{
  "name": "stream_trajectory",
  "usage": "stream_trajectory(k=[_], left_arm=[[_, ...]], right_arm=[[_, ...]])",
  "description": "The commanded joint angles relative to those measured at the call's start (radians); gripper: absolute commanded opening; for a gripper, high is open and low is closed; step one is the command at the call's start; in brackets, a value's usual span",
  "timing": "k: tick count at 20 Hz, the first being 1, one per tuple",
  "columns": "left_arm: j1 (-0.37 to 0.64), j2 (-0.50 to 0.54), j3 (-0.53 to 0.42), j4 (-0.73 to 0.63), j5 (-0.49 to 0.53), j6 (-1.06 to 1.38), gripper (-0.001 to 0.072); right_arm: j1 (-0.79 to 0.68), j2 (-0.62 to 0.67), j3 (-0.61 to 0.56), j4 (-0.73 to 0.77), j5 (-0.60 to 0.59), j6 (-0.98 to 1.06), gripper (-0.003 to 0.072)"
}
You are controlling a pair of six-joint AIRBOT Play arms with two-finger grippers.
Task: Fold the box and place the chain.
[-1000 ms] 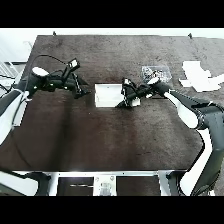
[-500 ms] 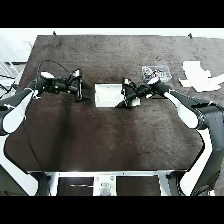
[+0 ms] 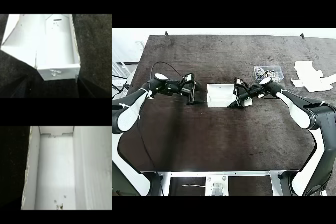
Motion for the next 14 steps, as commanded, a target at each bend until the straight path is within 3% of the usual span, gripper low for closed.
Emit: stream_trajectory(k=[1, 6, 14], left_arm=[[0.001, -0.016, 0.001, 0.003, -0.020, 0.008, 0.0720], [0.000, -0.037, 0.001, -0.014, -0.039, 0.009, 0.0720], [-0.040, -0.043, 0.001, -0.016, 0.055, 0.009, 0.0720]], right_arm=[[0.001, 0.000, 0.000, 0.000, 0.000, 0.000, 0.0583], [0.001, 0.000, 0.000, 0.000, 0.000, 0.000, 0.0583], [0.001, 0.000, 0.000, 0.000, 0.000, 0.000, 0.0583]])
